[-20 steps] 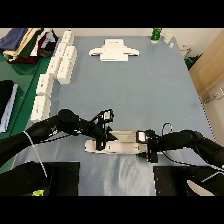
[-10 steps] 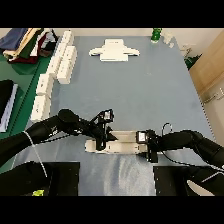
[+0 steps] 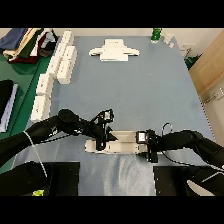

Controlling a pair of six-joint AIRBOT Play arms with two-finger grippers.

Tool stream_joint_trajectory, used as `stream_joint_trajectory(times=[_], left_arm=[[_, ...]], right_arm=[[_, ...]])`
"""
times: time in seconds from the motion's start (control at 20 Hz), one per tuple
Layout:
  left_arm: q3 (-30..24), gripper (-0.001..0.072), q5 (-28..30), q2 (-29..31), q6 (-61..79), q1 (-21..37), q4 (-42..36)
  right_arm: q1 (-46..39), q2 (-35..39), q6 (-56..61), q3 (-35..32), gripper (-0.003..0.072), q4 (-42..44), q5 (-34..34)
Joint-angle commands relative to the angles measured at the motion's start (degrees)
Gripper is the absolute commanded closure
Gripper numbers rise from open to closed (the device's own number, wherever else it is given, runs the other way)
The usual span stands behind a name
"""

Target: Fold the box.

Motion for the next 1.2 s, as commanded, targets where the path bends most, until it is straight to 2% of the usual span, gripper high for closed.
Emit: stream_joint_trajectory(times=[0.0, 1.1, 1.15], left_arm=[[0.04, 0.0695, 0.04, -0.02, 0.02, 0.02, 0.0], [0.07, 0.0692, 0.09, 0.0, -0.02, 0.04, 0.02], [0.07, 0.0616, 0.11, 0.0, -0.04, 0.04, 0.02]], right_arm=[[0.0, 0.0, 0.0, 0.02, 0.0175, -0.09, -0.02], [0.0, 0.0, 0.0, 0.04, 0.0175, -0.09, -0.02], [0.0, 0.0, 0.0, 0.04, 0.0175, -0.09, -0.02]])
